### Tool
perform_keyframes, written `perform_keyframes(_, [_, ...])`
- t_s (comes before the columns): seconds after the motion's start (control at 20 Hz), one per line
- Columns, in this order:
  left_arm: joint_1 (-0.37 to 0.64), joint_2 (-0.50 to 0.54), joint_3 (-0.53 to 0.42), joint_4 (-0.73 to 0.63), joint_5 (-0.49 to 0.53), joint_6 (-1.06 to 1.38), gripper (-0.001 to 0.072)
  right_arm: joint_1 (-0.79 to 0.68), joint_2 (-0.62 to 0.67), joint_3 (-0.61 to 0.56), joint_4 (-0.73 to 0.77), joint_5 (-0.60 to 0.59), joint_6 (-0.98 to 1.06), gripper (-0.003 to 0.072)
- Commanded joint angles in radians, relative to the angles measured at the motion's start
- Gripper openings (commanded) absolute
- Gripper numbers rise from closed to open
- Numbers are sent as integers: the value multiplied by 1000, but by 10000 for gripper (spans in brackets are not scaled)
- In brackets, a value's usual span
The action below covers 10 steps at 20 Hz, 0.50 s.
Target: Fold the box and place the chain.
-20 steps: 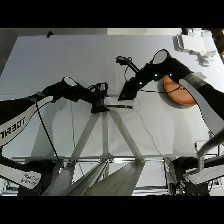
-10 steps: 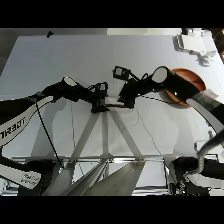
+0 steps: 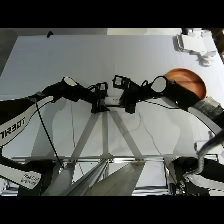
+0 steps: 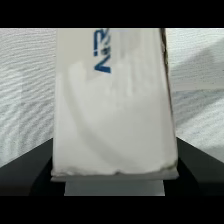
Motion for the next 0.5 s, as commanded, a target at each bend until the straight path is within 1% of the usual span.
perform_keyframes(0.0, [0, 0, 0, 0, 0, 0, 424, 2, 1, -42, -5, -14, 0, 178])
perform_keyframes(0.05, [0, 1, 0, 0, 0, 0, 424, 2, 1, -48, -5, -13, 0, 213])
perform_keyframes(0.15, [0, 0, 0, 0, 0, 0, 424, 2, 5, -50, -3, -10, 0, 487])
perform_keyframes(0.2, [0, 1, 0, 0, 0, 0, 424, 2, 11, -50, 0, -11, 0, 524])
perform_keyframes(0.35, [0, 1, 0, 0, 0, 0, 424, 2, 55, -50, 6, -11, 5, 517])
perform_keyframes(0.4, [0, 1, 0, 0, 0, 0, 424, -5, 70, -50, 31, -11, 10, 513])
perform_keyframes(0.45, [0, 1, 0, 0, 0, 0, 424, -19, 83, -50, 84, -9, 13, 447])
